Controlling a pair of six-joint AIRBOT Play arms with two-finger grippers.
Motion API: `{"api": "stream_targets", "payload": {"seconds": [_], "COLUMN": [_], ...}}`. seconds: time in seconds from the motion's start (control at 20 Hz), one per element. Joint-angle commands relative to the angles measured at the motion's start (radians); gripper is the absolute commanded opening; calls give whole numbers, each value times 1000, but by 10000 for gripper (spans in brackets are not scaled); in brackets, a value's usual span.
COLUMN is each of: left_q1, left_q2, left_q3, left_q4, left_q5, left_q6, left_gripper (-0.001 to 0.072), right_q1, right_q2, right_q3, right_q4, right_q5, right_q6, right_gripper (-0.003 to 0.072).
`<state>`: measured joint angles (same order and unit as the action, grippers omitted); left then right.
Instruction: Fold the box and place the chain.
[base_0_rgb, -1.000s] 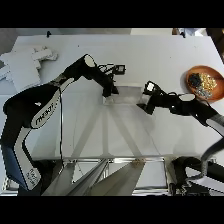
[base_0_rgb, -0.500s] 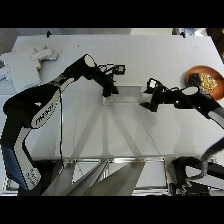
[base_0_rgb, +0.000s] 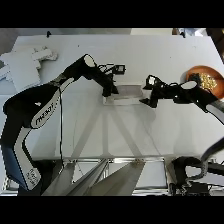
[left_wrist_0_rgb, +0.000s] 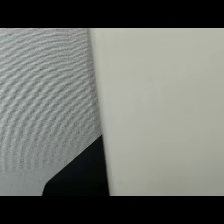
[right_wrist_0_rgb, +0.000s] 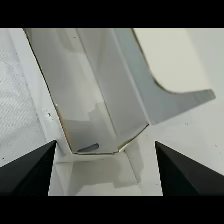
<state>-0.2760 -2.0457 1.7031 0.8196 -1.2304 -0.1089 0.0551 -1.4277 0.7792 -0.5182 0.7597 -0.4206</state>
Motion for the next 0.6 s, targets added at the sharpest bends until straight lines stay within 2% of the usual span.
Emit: {"api": "stream_targets", "payload": {"seconds": [0.0, 0.2, 0.35, 0.55], "left_q1": [0, 0, 0, 0], "left_q2": [1, 1, 1, 1], "left_q3": [1, 1, 1, 1], "left_q4": [0, 0, 0, 0], "left_q5": [0, 0, 0, 0], "left_q6": [0, 0, 0, 0], "left_gripper": [17, 17, 17, 17], "right_q1": [0, 0, 1, 1], "right_q2": [-44, -76, -127, -168], "right_q3": [38, 72, 106, 112], "right_q4": [-7, -8, -8, -8], "right_q5": [86, 103, 192, 226], "right_q6": [-30, -68, -77, -40], "right_gripper": [691, 691, 691, 691]}}
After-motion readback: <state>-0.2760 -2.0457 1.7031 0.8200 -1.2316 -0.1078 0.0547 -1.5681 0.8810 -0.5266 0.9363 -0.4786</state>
